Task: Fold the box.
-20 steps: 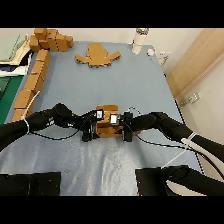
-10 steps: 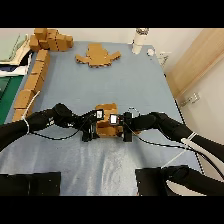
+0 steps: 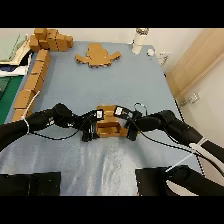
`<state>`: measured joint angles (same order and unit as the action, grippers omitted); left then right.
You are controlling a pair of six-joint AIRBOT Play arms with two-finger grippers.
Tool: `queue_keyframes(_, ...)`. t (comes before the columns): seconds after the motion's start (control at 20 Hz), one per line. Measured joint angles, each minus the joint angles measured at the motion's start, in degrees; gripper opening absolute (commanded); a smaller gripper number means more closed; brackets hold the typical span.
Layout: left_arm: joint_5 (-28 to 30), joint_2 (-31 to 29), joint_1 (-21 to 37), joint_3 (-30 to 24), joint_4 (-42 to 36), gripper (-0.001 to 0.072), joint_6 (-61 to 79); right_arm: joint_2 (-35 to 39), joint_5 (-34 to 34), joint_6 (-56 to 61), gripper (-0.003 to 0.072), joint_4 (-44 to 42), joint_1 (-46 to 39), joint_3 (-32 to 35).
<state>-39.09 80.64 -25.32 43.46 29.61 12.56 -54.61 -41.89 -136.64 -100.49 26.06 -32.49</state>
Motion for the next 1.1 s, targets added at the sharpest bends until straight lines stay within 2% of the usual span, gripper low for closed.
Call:
queue_keyframes(0.2, 0.0, 0.0, 0.0, 0.0, 0.0, 0.046, 0.0, 5.8, -6.4, 40.3, 0.0003, 24.0, -2.7, -1.0)
queue_keyframes(0.3, 0.0, 0.0, 0.0, 0.0, 0.0, 0.046, 0.0, 6.1, -9.7, 55.2, 0.0002, 29.0, -6.9, -0.8)
queue_keyframes(0.35, 0.0, 0.0, 0.0, 0.0, 0.0, 0.046, 0.0, 5.5, -10.5, 58.7, 0.0002, 28.2, -9.2, -0.5)
queue_keyframes(0.45, 0.0, 0.0, 0.0, 0.0, 0.0, 0.046, 0.0, 3.0, -11.0, 59.2, 0.0003, 20.3, -13.0, -0.1)
queue_keyframes(0.65, 0.0, 0.0, 0.0, 0.0, 0.0, 0.046, 0.0, -2.7, -10.0, 50.4, 0.0003, 1.2, -15.2, 0.2)
queue_keyframes(0.8, 0.0, 0.0, 0.0, 0.0, 0.0, 0.046, 0.0, -4.8, -9.5, 46.5, 0.0002, -5.4, -15.0, 0.3)
queue_keyframes(1.1, 0.0, 0.0, 0.0, 0.0, 0.0, 0.046, 0.0, -5.2, -9.8, 41.4, 0.0003, -13.5, -14.6, 0.3)
